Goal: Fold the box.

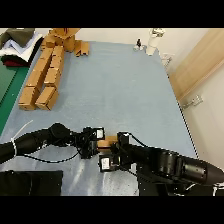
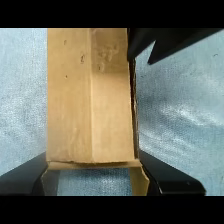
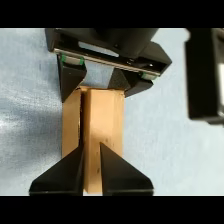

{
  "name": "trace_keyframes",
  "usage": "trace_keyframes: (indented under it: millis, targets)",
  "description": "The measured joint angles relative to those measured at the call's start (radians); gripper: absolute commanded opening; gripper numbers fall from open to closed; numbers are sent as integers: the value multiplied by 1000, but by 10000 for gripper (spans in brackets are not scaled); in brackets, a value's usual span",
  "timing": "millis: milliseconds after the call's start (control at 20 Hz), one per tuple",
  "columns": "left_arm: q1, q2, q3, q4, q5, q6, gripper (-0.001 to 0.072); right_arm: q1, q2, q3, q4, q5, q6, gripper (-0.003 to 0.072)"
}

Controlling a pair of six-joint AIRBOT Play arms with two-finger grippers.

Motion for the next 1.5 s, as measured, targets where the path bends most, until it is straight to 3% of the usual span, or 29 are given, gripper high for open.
trace_keyframes:
  millis: [50, 300, 450, 550, 700, 800, 950, 1150, 1500]
  targets:
    - [0, 0, 0, 0, 0, 0, 518, 1, 15, 5, 3, -19, 55, 5]
    - [0, 0, 0, 0, 0, 0, 518, -23, 82, 19, 90, -182, 584, 5]
    - [0, 0, 0, 0, 0, 0, 518, -63, 111, -27, 258, -187, 802, 4]
    - [0, 0, 0, 0, -1, 0, 519, -92, 119, -78, 410, -101, 874, 4]
    - [0, 0, 0, 0, 0, 0, 518, -115, 125, -146, 584, 141, 944, 5]
    - [0, 0, 0, 0, 0, 0, 518, -129, 121, -174, 643, 314, 998, 5]
    - [1, 0, 0, 0, -1, 0, 518, -164, 90, -193, 680, 454, 1042, 4]
    - [1, 0, 0, 0, -1, 0, 519, -193, 31, -201, 699, 526, 1063, 4]
    - [1, 0, 0, 0, -1, 0, 519, -200, -34, -203, 707, 545, 1073, 4]
